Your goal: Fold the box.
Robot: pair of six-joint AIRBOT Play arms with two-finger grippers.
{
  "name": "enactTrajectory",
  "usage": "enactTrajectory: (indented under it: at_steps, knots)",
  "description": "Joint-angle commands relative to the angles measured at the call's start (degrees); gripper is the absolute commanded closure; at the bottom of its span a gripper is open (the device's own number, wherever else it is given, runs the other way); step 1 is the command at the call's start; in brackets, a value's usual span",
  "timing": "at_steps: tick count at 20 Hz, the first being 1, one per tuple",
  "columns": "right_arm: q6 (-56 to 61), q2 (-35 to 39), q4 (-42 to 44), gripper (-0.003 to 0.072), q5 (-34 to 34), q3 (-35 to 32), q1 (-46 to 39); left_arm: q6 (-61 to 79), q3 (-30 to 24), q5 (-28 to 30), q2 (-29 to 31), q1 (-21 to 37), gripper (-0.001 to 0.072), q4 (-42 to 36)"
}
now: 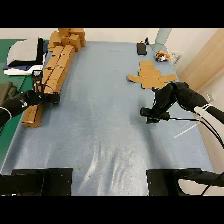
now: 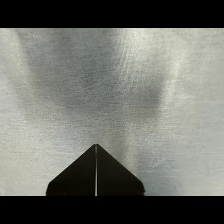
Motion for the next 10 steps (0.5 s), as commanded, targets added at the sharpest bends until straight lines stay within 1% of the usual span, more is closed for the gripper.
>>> enactTrajectory:
  at_steps: [1, 5, 8, 10]
  knots:
    - [0.0, 0.0, 0.0, 0.0682, 0.0, 0.0, 0.0, 0.0, 0.0, -3.2, -0.1, 0.0, 0.0167, 0.0]
    - [0.0, 0.0, 0.0, 0.0682, 0.0, 0.0, 0.0, 0.0, 0.0, -7.1, -1.1, 0.0, 0.0166, 0.0]
    - [0.0, 0.0, 0.0, 0.0682, 0.0, 0.0, 0.0, 0.0, 0.0, -7.6, -1.9, 0.0, 0.0167, 0.0]
    - [0.0, 0.0, 0.0, 0.0682, 0.0, 0.0, 0.0, 0.0, 0.0, -6.9, -1.9, 0.0, 0.0166, 0.0]
